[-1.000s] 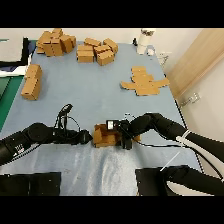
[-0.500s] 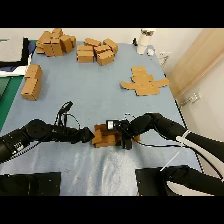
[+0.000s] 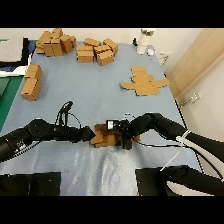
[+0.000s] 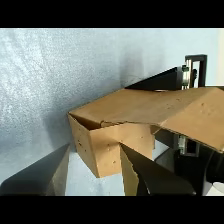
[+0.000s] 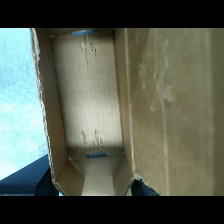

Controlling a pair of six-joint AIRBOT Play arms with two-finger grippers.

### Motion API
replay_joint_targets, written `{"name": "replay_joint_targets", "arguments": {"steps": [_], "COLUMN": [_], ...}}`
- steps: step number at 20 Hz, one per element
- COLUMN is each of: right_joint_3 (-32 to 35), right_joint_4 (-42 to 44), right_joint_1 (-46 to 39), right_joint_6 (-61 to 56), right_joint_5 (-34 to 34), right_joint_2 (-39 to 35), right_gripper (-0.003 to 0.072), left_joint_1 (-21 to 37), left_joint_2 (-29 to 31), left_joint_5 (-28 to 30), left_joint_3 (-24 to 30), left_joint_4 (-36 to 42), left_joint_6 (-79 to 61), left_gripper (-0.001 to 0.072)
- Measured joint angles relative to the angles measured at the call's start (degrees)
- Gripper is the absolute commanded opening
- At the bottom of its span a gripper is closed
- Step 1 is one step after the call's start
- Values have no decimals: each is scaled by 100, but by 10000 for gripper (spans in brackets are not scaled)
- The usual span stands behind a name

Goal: Fold the box.

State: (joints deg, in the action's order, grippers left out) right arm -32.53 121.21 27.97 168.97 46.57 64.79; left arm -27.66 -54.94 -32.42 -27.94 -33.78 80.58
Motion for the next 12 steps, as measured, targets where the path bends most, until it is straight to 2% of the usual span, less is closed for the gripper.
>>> {"name": "replay_joint_targets", "arguments": {"steps": [5, 12], "right_joint_3": [0, 0], "right_joint_4": [-2, 0], "right_joint_1": [0, 0], "right_joint_6": [-2, 0], "right_joint_5": [2, 2], "right_joint_2": [0, 0], "right_gripper": [524, 524], "left_joint_1": [-275, -1080], "left_joint_2": [-273, -785], "left_joint_5": [-136, -787], "left_joint_3": [-374, -1366], "left_joint_4": [-372, -2811], "left_joint_6": [385, 3211], "left_gripper": [489, 489]}}
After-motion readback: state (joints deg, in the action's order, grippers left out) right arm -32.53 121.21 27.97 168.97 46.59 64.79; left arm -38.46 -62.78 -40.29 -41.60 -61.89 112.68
